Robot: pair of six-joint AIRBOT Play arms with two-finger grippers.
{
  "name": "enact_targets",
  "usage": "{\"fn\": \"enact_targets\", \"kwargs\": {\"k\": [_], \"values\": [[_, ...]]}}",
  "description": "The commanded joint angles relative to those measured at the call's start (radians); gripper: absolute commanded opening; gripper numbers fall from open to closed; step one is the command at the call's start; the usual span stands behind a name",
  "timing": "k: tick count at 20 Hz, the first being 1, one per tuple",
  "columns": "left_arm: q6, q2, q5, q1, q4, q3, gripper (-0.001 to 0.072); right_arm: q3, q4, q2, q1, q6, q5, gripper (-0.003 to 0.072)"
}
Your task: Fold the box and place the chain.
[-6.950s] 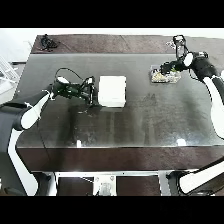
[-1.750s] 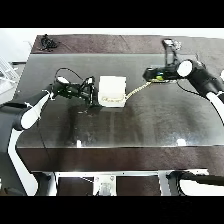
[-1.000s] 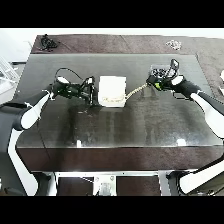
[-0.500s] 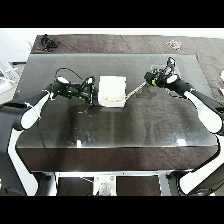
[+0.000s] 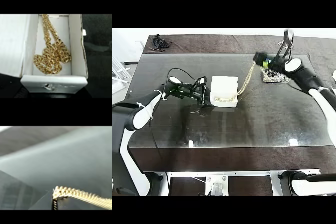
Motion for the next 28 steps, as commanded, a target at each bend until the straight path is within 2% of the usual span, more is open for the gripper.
{"fn": "enact_targets", "kwargs": {"k": [1,3,6,12,17,21,28], "values": [[0.0,0.0,0.0,0.0,0.0,0.0,0.0593,0.002,-0.078,0.208,0.115,-0.061,-0.058,0.0007],[0.0,0.0,0.0,0.0,0.0,0.0,0.0593,0.002,-0.126,0.295,0.176,-0.061,-0.069,0.0008],[0.0,0.0,0.0,0.0,0.0,0.0,0.0593,0.002,-0.161,0.344,0.242,-0.061,-0.061,0.0008],[0.0,0.0,0.0,0.0,0.0,0.0,0.0593,-0.029,-0.16,0.331,0.347,-0.06,-0.016,0.0008],[0.0,0.0,0.0,0.0,0.0,0.0,0.0593,-0.167,-0.159,0.321,0.359,0.001,-0.016,0.0008],[0.0,0.0,0.0,0.0,0.0,0.0,0.0593,-0.261,-0.159,0.263,0.359,0.027,-0.036,0.0008],[0.0,0.0,0.0,0.0,0.0,0.0,0.0593,-0.335,-0.103,0.069,0.385,0.026,-0.031,0.0009]]}}
